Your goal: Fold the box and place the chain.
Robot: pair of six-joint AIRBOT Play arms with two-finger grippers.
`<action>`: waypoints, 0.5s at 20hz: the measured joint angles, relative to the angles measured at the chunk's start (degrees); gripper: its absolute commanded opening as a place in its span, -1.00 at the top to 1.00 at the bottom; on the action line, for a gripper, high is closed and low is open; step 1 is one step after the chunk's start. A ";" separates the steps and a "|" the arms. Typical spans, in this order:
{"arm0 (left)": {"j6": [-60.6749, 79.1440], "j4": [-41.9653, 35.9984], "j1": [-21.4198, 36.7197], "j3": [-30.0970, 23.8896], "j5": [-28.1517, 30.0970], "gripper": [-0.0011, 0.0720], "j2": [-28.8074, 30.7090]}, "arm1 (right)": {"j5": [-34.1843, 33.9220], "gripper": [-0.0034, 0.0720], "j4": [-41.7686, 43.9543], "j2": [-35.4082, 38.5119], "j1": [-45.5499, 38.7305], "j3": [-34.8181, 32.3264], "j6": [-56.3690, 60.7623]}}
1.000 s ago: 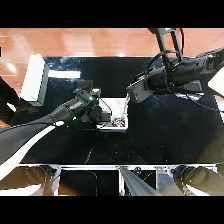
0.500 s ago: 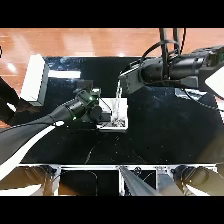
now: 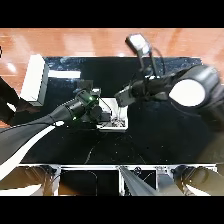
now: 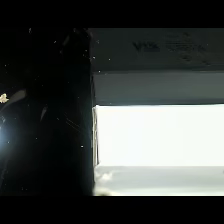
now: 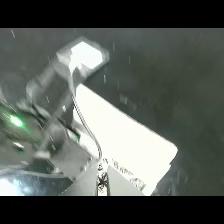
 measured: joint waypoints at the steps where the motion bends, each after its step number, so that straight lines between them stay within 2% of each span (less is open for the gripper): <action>1: 0.00 0.00 0.00 0.00 0.00 0.91 0.00 | -0.68 0.79 0.87 -0.37 0.00 -1.77 0.20; 3: 0.00 0.00 0.00 0.02 0.02 0.91 0.00 | -1.20 0.72 2.27 -1.09 0.00 -4.55 0.31; 4: 0.00 0.00 0.00 0.00 0.02 0.91 0.00 | -1.51 -0.21 2.71 -1.33 0.00 -5.40 0.48; 5: 0.00 0.00 0.00 0.02 0.04 0.91 0.00 | -1.40 -0.56 2.99 -1.55 0.00 -6.14 0.70; 10: 0.00 -0.02 0.00 0.02 0.11 0.91 0.00 | 0.04 -0.56 3.82 -1.38 -1.73 -7.50 1.11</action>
